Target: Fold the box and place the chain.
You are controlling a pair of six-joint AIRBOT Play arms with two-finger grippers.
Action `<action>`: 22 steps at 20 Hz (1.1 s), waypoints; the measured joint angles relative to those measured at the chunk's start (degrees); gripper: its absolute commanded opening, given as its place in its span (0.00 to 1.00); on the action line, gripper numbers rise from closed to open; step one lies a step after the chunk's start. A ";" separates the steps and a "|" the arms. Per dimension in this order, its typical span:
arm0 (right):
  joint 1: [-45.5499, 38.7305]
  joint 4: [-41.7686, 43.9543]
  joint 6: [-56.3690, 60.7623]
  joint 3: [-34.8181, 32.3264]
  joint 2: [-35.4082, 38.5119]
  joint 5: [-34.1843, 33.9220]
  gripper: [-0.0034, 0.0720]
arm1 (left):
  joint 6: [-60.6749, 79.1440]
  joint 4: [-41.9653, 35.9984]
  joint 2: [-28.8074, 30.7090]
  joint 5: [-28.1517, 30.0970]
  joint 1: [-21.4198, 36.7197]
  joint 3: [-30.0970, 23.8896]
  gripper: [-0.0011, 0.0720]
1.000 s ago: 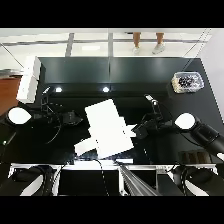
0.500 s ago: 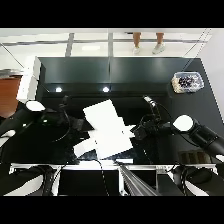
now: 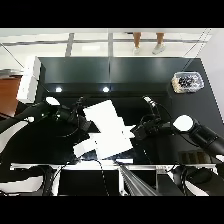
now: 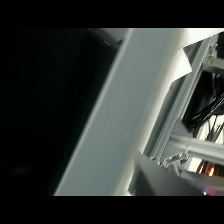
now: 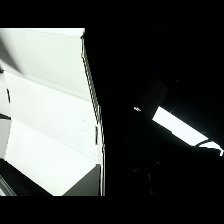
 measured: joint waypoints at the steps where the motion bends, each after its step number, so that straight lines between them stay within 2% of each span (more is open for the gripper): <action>1: 0.00 -0.02 0.00 0.00 0.00 0.00 0.08 | 0.57 0.22 -0.33 -0.59 -0.02 0.24 0.50; 4: 0.00 -0.11 -0.02 0.00 -0.02 0.00 0.08 | 2.84 0.92 -0.87 -1.44 -0.09 0.66 0.50; 5: 0.00 -0.11 -0.02 -0.02 0.00 0.00 0.08 | 3.43 1.11 -0.94 -1.97 -0.11 0.72 0.42; 7: 0.00 -0.15 -0.02 0.00 0.00 0.02 0.08 | 4.57 1.81 -1.05 -2.34 -0.11 0.81 0.38; 9: 0.00 -0.17 -0.02 0.00 -0.02 0.02 0.08 | 5.20 2.56 -1.11 -2.38 -0.11 0.83 0.26; 16: 0.00 -0.20 -0.02 0.00 0.00 0.00 0.08 | 6.01 3.37 -1.16 -2.45 0.24 0.83 0.22; 17: 0.00 -0.20 -0.02 0.00 0.00 0.00 0.08 | 6.01 3.39 -1.18 -2.38 0.28 0.83 0.06; 18: 0.00 -0.17 -0.02 -0.02 -0.02 -0.02 0.09 | 6.40 3.39 -1.18 -2.51 0.31 0.83 0.06; 19: 0.00 -0.13 0.02 -0.02 -0.02 -0.11 0.35 | 6.56 3.26 -1.16 -2.86 0.28 0.85 0.06; 20: -0.07 -0.13 0.17 -0.02 -0.02 -0.11 0.74 | 6.29 3.69 -1.16 -2.64 0.26 0.85 0.06; 21: -0.26 -0.07 0.48 0.00 0.00 0.20 0.88 | 6.10 3.82 -1.18 -2.23 0.28 0.85 0.06; 22: -0.72 -0.11 0.72 0.07 0.00 0.66 0.88 | 6.03 3.58 -1.16 -2.27 0.24 0.85 0.06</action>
